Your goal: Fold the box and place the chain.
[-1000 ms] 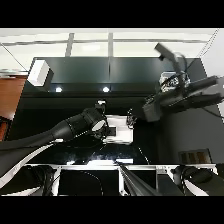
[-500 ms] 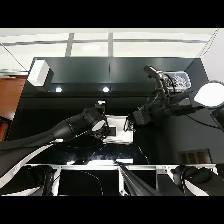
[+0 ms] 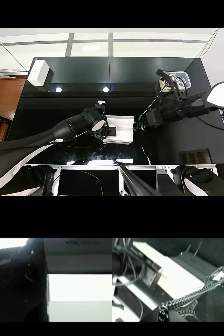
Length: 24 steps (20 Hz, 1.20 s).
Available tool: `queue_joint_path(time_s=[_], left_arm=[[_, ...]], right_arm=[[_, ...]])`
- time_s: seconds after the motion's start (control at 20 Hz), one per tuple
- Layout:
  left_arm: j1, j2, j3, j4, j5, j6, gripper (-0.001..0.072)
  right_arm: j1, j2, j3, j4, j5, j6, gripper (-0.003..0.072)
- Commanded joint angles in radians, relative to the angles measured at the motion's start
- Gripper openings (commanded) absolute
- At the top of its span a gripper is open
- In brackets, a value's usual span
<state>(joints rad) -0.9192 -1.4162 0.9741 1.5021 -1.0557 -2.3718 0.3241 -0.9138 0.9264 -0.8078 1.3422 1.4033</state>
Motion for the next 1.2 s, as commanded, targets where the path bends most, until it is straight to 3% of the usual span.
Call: queue_joint_path(time_s=[0.0,0.2,0.45,0.5,0.55,0.6,0.75,0.9,1.0,1.1,1.15], left_arm=[[0.0,0.0,0.0,0.0,0.0,0.0,0.0033],[0.0,0.0,0.0,0.0,0.0,0.0,0.0033],[0.0,0.0,0.0,0.0,0.0,0.0,0.0033],[0.0,0.0,0.0,0.0,0.0,0.0,0.0033],[0.0,0.0,0.0,0.0,0.0,0.0,0.0033],[0.0,0.0,0.0,0.0,0.0,0.0,0.0033],[0.0,0.0,0.0,0.0,0.0,0.0,0.0033],[0.0,0.0,0.0,0.0,0.0,0.0,0.0033],[0.0,0.0,0.0,0.0,0.0,0.0,0.0032],[0.0,0.0,0.0,0.0,0.001,0.0,0.0033],[0.0,0.0,0.0,0.0,0.001,0.0,0.0033]], right_arm=[[0.069,-0.001,-0.044,0.064,-0.074,-0.001,0.0008],[0.134,-0.07,-0.047,0.087,-0.208,-0.002,0.0009],[0.195,-0.185,-0.051,0.07,-0.229,-0.013,0.0016],[0.193,-0.189,-0.051,0.06,-0.229,-0.012,0.0038],[0.176,-0.186,-0.051,0.043,-0.217,-0.006,0.0238],[0.148,-0.18,-0.051,0.04,-0.183,-0.004,0.0276],[0.021,-0.109,-0.051,-0.002,-0.092,-0.008,0.0275],[-0.134,-0.024,-0.051,-0.175,-0.074,-0.006,0.0275],[-0.224,-0.02,-0.066,-0.342,-0.141,0.02,0.0275],[-0.284,-0.021,-0.131,-0.492,-0.325,0.126,0.0277],[-0.306,-0.031,-0.168,-0.546,-0.431,0.183,0.0396]])
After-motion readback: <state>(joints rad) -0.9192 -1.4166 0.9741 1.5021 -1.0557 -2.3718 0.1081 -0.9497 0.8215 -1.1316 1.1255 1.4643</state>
